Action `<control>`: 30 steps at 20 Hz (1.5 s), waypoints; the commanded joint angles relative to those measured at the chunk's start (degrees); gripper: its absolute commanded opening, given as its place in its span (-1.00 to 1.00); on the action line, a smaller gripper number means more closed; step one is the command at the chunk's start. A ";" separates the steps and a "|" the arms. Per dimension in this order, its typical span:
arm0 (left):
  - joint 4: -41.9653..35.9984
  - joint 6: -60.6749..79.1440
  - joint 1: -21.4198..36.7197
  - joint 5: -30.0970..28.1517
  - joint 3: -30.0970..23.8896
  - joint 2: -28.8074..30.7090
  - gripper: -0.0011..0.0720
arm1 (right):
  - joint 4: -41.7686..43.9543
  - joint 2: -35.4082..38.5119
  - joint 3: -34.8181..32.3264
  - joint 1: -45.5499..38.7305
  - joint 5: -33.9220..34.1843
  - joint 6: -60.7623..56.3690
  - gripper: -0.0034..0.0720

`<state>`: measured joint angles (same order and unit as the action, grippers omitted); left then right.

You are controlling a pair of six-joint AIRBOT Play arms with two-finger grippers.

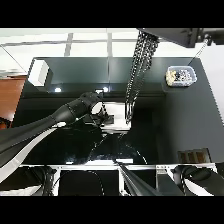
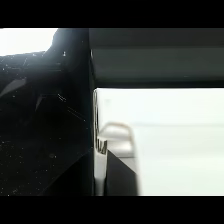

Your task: Fold the box and place the chain.

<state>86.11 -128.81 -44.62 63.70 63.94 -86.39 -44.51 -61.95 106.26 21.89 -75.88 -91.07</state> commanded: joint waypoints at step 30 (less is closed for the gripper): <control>0.02 0.00 0.02 -0.02 0.02 0.02 -0.90 | -11.91 -3.98 -45.31 8.83 16.15 -1.46 -0.87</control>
<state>86.13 -128.81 -44.62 63.72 63.94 -86.39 -55.59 -65.87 66.22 29.02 -66.22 -91.13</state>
